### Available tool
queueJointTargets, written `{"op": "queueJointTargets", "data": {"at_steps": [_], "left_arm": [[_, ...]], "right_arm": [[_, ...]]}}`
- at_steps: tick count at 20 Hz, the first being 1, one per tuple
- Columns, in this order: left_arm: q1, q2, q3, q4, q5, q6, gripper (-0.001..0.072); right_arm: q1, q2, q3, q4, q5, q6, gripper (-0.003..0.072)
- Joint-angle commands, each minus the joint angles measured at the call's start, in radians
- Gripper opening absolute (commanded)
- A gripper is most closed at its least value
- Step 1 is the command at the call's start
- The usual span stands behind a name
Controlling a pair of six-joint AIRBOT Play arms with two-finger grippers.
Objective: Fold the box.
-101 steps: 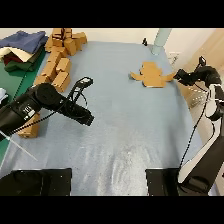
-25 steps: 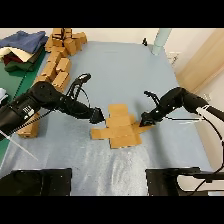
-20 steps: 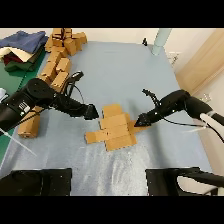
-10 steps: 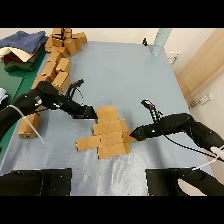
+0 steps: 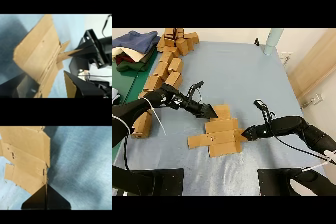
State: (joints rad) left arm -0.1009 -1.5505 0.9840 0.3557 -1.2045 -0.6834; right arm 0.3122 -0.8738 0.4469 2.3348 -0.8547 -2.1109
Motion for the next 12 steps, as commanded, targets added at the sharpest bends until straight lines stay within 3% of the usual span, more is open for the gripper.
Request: {"op": "queueJointTargets", "data": {"at_steps": [1,2,3,4,12], "left_arm": [[0.001,-0.022,0.014,-0.064,-0.072,0.091,0.0653],[0.001,-0.022,0.014,-0.064,-0.071,0.095,0.058],[0.001,-0.022,0.014,-0.065,-0.074,0.109,0.045],[-0.002,-0.022,0.014,-0.068,-0.083,0.12,0.0416],[-0.043,-0.022,0.014,-0.013,-0.085,0.164,0.0416]], "right_arm": [[0.002,-0.002,-0.001,-0.008,0.005,0.001,0.0004],[0.002,-0.006,-0.001,-0.008,0.004,0.001,0.0004],[0.002,-0.013,-0.001,-0.008,0.002,0.001,0.0004],[0.002,-0.019,-0.001,-0.009,-0.001,0.001,0.0004],[0.002,-0.048,-0.001,-0.01,0.001,0.001,0.0004]]}}
